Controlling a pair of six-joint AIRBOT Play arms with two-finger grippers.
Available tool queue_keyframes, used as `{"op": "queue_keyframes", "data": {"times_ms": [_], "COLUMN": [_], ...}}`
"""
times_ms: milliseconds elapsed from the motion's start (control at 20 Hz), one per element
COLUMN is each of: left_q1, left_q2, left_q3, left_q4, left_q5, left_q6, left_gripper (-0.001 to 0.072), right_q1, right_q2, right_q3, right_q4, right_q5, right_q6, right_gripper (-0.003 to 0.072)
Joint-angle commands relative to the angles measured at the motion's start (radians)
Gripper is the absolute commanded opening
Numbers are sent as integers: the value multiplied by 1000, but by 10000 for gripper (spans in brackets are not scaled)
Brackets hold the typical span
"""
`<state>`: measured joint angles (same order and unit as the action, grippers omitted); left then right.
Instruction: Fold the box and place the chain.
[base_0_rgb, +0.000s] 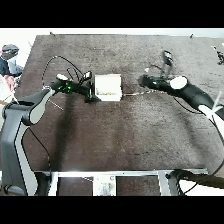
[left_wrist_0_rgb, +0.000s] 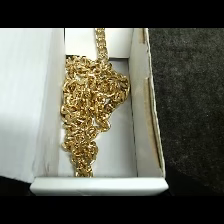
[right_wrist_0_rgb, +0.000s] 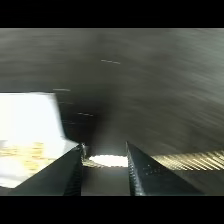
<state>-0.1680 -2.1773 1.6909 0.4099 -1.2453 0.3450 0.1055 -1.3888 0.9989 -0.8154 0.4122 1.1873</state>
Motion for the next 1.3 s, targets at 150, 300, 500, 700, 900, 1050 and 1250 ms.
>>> {"op": "queue_keyframes", "data": {"times_ms": [150,300,500,700,900,1050,1250], "left_q1": [1,1,1,1,1,1,1], "left_q2": [1,1,1,1,1,1,1], "left_q3": [0,0,0,0,0,0,0], "left_q4": [0,0,0,0,0,0,0], "left_q5": [0,0,0,0,0,0,0], "left_q6": [0,0,0,0,0,0,0], "left_gripper": [415,415,415,415,414,415,414], "right_q1": [-191,-187,-187,-187,-187,-178,-105], "right_q2": [-49,-136,-235,-273,-280,-280,-213], "right_q3": [-118,-68,16,39,40,42,42], "right_q4": [32,77,95,126,148,147,146], "right_q5": [-89,-118,-123,-164,-211,-213,-192], "right_q6": [74,74,74,75,74,69,31], "right_gripper": [308,308,308,307,275,14,14]}}
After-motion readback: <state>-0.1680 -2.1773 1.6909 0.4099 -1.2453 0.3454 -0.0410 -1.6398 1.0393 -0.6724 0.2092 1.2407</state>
